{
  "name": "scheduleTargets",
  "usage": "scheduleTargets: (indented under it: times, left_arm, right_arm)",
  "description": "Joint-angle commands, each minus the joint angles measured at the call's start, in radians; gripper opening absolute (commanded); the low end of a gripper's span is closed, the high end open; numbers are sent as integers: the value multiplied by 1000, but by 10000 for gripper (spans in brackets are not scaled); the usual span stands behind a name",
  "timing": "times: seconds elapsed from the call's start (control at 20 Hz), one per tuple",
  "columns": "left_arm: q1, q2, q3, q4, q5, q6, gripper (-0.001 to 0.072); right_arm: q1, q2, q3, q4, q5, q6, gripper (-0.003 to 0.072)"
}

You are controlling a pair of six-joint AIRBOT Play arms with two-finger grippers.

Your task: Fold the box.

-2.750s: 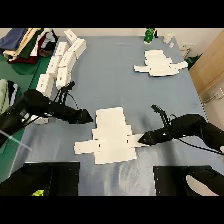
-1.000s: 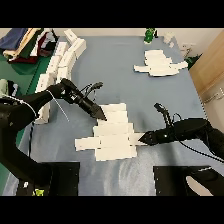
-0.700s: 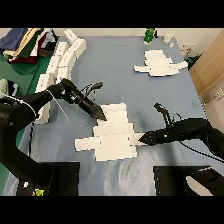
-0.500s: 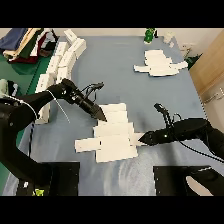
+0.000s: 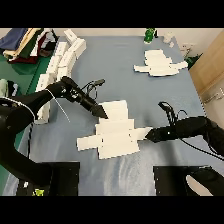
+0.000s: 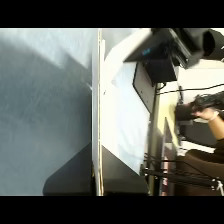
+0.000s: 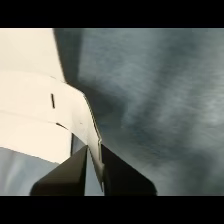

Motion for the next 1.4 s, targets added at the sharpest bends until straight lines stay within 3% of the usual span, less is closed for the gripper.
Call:
scheduleTargets:
  times: [0.0,0.45,0.7,0.95,1.1,1.35]
  left_arm:
    - [-10,44,6,-1,34,82,14]
    - [-168,195,-35,-27,272,330,9]
    - [-269,343,-223,-23,546,435,8]
    - [-368,560,-427,-19,774,505,10]
    - [-414,586,-460,-20,801,540,14]
    - [-414,515,-461,-21,802,549,14]
  right_arm:
    - [-40,0,60,-180,13,127,437]
    - [-48,2,305,-206,-20,324,440]
    - [-48,2,354,-240,-5,402,440]
    - [-47,2,353,-243,-8,401,440]
    - [-47,2,353,-242,-9,401,440]
    - [-45,2,353,-238,-15,402,440]
